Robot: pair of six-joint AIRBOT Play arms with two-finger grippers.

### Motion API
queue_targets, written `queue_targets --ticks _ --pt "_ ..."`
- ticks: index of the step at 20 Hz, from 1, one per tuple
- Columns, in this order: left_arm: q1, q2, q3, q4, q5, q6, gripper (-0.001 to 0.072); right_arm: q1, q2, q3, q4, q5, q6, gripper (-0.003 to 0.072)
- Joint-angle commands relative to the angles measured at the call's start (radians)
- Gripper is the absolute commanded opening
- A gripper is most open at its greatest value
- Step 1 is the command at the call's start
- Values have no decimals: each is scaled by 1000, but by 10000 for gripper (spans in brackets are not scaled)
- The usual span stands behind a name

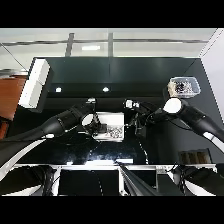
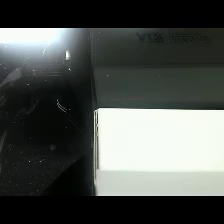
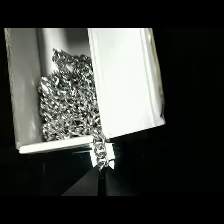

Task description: Fold the box and place the chain.

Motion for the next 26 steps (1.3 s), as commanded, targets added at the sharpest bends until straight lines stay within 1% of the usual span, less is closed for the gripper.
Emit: queue_targets --ticks 1,3,4,5,7,9,11,12,13,14,16,18,20,23,25,26 --pt "0 0 0 1 8 1 31 0 94 1 45 57 164 23" --pt "0 0 0 1 17 1 31 4 111 0 175 104 279 23" --pt "0 0 0 0 21 1 31 13 109 0 246 107 317 23" --pt "0 0 0 0 25 1 31 33 109 0 298 80 338 23" --pt "0 0 0 0 30 1 31 83 105 0 348 -18 392 23" --pt "0 0 0 0 30 1 31 141 83 0 356 -110 443 23" --pt "0 0 0 0 29 1 31 172 49 0 356 -138 497 35" --pt "0 0 0 0 29 1 31 173 40 0 351 -128 512 254" --pt "0 0 0 0 29 1 31 166 40 0 324 -117 530 540" --pt "0 0 0 0 29 1 31 150 45 0 293 -93 556 590" --pt "0 0 0 0 29 1 31 80 58 0 254 5 579 591" --pt "0 0 0 0 29 1 31 -22 86 0 251 118 582 590" --pt "1 0 0 1 29 1 31 -124 136 0 239 182 584 589" --pt "2 0 0 1 29 1 31 -269 210 0 146 210 625 590" --pt "2 0 0 4 29 0 31 -344 221 -2 60 214 680 592" --pt "2 0 1 8 29 -10 31 -368 221 -10 43 210 691 593"
